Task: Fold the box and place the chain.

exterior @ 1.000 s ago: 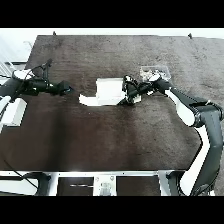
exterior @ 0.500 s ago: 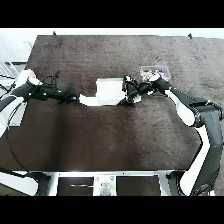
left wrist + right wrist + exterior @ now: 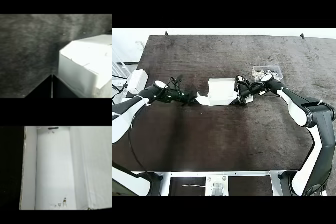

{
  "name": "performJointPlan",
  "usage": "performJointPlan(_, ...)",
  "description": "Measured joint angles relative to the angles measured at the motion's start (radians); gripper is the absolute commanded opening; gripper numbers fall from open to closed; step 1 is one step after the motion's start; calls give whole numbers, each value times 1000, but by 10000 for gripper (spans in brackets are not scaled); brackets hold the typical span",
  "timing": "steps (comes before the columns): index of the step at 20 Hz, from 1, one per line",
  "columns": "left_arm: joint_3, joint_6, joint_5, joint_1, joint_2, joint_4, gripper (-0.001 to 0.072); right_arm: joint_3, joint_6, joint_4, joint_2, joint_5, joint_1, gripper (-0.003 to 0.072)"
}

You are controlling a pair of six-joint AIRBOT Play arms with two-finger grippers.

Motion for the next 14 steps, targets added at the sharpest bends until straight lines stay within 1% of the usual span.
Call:
performJointPlan(2, 10, 26, -10, -6, 2, -23, 21, 0, 0, 0, 0, 0, 0, 581)
performJointPlan(3, 19, 40, -18, -7, 2, -29, 93, 0, 0, 0, 0, 0, 0, 581)
performJointPlan(4, 32, 55, -24, -8, 2, -36, 149, 0, 0, 0, 0, 0, 0, 582)
performJointPlan(5, 43, 67, -33, -8, 3, -43, 225, 0, 0, 0, 0, 0, 0, 582)
performJointPlan(7, 60, 85, -53, -10, 3, -54, 241, 0, 0, 0, 0, 0, 0, 582)
performJointPlan(9, 69, 101, -71, -11, 3, -79, 241, 0, 0, 0, 0, 0, 0, 582)
performJointPlan(10, 72, 112, -80, -11, 3, -96, 263, 0, 0, 0, 0, 0, 0, 581)
performJointPlan(11, 74, 119, -88, -11, 3, -109, 262, 0, 0, 0, 0, 0, 0, 581)
performJointPlan(13, 76, 126, -100, -14, 3, -128, 331, 0, 0, 0, 0, 0, 0, 582)
performJointPlan(14, 77, 127, -104, -18, 3, -134, 331, 0, 0, 0, 0, 0, 0, 581)
